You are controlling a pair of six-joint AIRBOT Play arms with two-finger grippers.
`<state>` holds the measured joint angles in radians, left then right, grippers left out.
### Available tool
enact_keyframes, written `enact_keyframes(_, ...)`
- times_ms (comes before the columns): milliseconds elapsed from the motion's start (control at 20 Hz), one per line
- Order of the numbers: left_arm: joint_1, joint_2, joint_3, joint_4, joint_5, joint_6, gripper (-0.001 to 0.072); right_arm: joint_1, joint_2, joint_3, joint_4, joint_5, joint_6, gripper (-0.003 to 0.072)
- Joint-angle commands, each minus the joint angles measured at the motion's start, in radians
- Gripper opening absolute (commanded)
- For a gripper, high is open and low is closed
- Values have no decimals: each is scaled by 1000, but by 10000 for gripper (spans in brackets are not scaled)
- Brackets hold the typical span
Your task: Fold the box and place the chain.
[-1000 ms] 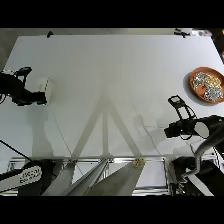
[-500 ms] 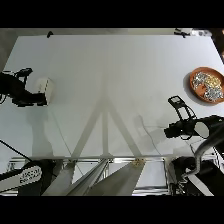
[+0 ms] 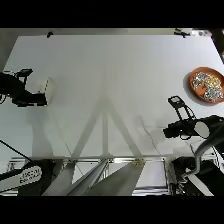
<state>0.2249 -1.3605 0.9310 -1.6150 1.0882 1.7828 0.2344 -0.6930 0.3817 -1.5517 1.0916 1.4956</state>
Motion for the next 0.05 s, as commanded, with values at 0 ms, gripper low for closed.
enact_keyframes(0,1,0,0,0,0,0,700,0,1,1,4,0,0,140)
